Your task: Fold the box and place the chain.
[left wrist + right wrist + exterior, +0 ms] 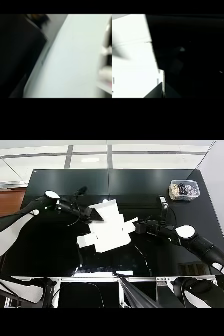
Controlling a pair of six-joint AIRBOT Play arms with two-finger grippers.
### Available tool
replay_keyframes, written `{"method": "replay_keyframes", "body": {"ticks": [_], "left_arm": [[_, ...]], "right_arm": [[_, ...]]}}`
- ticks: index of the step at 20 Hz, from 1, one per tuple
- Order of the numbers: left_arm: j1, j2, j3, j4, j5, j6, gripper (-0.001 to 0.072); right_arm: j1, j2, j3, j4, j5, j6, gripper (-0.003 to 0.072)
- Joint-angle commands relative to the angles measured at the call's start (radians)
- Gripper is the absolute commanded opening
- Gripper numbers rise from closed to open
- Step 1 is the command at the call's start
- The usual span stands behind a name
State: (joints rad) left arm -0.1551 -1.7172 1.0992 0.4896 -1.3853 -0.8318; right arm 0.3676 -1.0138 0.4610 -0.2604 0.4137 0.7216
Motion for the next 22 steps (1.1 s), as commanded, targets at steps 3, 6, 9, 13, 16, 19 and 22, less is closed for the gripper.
{"method": "replay_keyframes", "body": {"ticks": [3,6,9,13,16,19,22], "left_arm": [[-0.024,-0.037,0.073,0.209,-0.121,0.092,0.0406],[-0.027,-0.037,0.074,0.201,-0.114,0.153,0.0040],[-0.026,-0.029,0.074,0.203,-0.116,0.155,0.0025],[-0.033,0.068,0.056,0.229,-0.109,0.152,0.0022],[-0.090,0.273,-0.106,0.233,0.051,0.260,0.0022],[-0.180,0.464,-0.314,0.230,0.479,0.505,0.0027],[-0.252,0.471,-0.349,0.232,0.630,0.796,0.0028]], "right_arm": [[0.003,0.000,0.000,-0.006,0.001,0.000,0.0014],[0.002,0.000,0.000,-0.020,-0.001,0.000,0.0026],[-0.027,0.004,0.014,-0.145,0.026,0.000,0.0712],[-0.163,0.013,0.177,-0.549,0.470,0.027,0.0709],[-0.224,0.013,0.260,-0.747,0.676,0.026,0.0709],[-0.243,0.013,0.264,-0.705,0.615,0.030,0.0709],[-0.212,0.013,0.264,-0.612,0.570,-0.080,0.0709]]}}
